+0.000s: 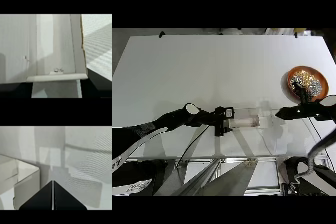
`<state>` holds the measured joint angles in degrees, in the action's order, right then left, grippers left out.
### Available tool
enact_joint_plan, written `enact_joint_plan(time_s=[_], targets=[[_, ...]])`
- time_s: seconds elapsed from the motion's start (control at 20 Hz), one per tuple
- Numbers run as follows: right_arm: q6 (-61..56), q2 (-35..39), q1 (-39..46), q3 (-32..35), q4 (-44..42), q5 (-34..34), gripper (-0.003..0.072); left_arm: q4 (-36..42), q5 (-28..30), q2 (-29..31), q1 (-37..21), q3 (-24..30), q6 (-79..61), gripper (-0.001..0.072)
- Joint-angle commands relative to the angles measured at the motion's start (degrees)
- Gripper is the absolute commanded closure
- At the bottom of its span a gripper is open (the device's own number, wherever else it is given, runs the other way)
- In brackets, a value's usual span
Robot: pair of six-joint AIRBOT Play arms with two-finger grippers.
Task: Fold the box and place the chain.
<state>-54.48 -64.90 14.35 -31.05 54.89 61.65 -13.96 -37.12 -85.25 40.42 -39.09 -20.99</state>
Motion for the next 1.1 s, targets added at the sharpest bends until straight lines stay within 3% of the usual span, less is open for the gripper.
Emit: enact_joint_plan(time_s=[0.0, 0.3, 0.6, 0.75, 1.05], targets=[[-2.2, -5.4, -2.2, 0.0, -0.8, 2.0, 0.0668, 0.0, 0.0, 0.0, 0.0, 0.0, 0.0, 0.0337], [-0.5, -9.7, -6.8, 0.0, -3.7, 3.4, 0.0668, 0.0, 0.0, 0.0, 0.0, 0.0, 0.0, 0.0337], [3.4, -3.0, -6.8, 0.0, -9.8, 7.3, 0.0665, 0.0, 0.0, 0.0, 0.0, 0.0, 0.0, 0.0337], [4.0, -0.1, -6.8, 0.0, -13.5, 8.9, 0.0513, 0.0, 0.0, 0.0, 0.0, 0.0, 0.0, 0.0337], [5.5, 0.3, -11.7, 0.0, -14.2, 9.4, 0.0435, 0.0, -0.2, 0.0, 0.0, 0.0, 0.0, 0.0337]])
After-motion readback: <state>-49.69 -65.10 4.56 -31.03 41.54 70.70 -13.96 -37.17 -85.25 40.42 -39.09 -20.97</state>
